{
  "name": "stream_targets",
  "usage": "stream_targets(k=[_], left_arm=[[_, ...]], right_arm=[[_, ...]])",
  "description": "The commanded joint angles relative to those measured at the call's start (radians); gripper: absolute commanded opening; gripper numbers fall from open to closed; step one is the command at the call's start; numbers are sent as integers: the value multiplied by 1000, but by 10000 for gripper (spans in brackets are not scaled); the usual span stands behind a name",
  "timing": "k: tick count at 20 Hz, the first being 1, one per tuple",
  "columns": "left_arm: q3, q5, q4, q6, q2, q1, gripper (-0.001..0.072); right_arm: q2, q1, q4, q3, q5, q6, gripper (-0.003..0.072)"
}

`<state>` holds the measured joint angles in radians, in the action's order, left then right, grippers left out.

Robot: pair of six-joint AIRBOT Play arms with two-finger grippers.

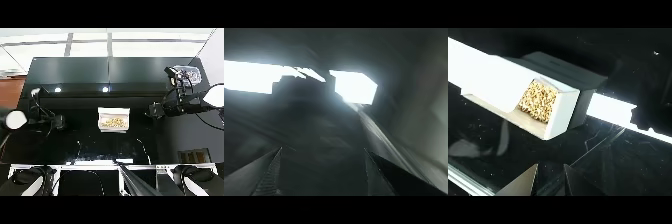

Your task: Fold the box and place the chain.

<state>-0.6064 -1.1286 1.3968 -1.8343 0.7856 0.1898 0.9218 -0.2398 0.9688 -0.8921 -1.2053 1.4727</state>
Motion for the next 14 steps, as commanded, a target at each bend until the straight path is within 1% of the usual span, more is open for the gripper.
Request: stream_targets(k=[1, 2, 3, 4, 6, 8, 10, 11, 12, 14], left_arm=[[158, -21, -845, 1121, -21, -271, 589], [166, -41, -901, 1366, -7, -264, 591], [171, -38, -914, 1566, 3, -242, 714], [171, 0, -910, 1675, 14, -211, 720], [171, 85, -895, 1808, 36, -135, 720], [169, 172, -871, 2012, 64, -29, 720], [141, 270, -782, 2037, 124, 64, 720], [120, 293, -722, 2039, 168, 101, 720], [98, 299, -680, 2054, 217, 124, 720], [51, 298, -682, 2066, 326, 139, 720]], right_arm=[[-1, 1, 5, 0, 21, 0, 205], [-1, 1, 6, 0, 23, 0, 204], [-1, 1, 8, 0, 23, 0, 205], [-1, 1, 8, 0, 24, 0, 205], [0, 1, 8, 0, 24, 1, 205], [-1, 1, 8, 0, 24, 11, 205], [0, 0, 8, 0, 23, 16, 205], [0, 0, 8, 0, 23, 19, 205], [0, 0, 8, 0, 24, 19, 205], [-1, 0, 7, 0, 23, 21, 205]])
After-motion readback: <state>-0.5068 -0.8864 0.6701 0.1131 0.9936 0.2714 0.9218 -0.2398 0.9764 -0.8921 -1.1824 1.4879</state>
